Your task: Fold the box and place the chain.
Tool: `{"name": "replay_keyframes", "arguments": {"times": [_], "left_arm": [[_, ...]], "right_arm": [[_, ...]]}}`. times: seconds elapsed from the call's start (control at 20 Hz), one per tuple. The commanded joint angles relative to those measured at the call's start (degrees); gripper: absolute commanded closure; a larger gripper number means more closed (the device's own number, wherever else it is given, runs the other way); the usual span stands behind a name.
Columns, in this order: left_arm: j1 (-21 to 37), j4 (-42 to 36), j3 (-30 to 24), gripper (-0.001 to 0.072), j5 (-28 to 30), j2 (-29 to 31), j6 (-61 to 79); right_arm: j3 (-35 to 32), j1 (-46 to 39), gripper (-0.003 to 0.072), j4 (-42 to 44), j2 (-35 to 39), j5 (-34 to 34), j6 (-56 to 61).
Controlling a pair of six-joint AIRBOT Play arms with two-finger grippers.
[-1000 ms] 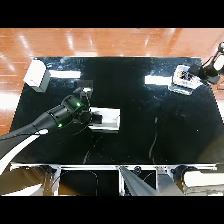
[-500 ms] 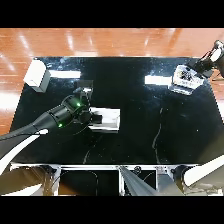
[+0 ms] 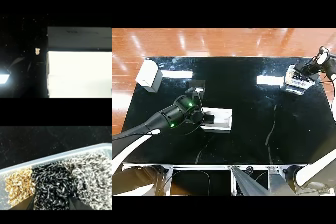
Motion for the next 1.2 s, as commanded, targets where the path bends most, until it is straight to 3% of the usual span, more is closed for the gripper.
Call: {"name": "replay_keyframes", "arguments": {"times": [0.0, 0.15, 0.25, 0.45, 0.6, 0.8, 1.15], "left_arm": [[0.0, 0.0, 0.0, 0.0690, 0.0, 0.0, 0.0], [0.0, 0.0, 0.0, 0.0690, 0.0, 0.0, 0.0], [0.0, 0.0, 0.0, 0.0690, 0.0, 0.0, 0.0], [0.0, 1.0, 0.0, 0.0690, 0.0, 0.0, 0.0], [0.0, 0.9, 0.0, 0.0690, 0.0, 0.0, 0.0], [0.0, 1.0, 0.0, 0.0690, 0.0, 0.0, 0.0], [0.0, 0.9, 0.0, 0.0690, -0.2, 0.0, 0.0]], "right_arm": [[0.1, 0.0, 0.0210, 0.3, -0.5, -0.5, 0.0], [0.1, 0.0, 0.0214, 0.3, -0.5, -1.1, 0.0], [0.1, 0.0, 0.0653, 0.3, -0.5, -0.4, -0.5], [1.0, 0.0, 0.0657, 0.2, 1.4, 1.9, -1.7], [1.1, 0.0, 0.0657, -0.7, 7.3, -1.2, -2.7], [1.1, 0.0, 0.0657, -1.2, 19.5, -5.5, -6.6], [1.4, 3.1, 0.0656, -1.2, 45.3, -6.1, -11.7]]}}
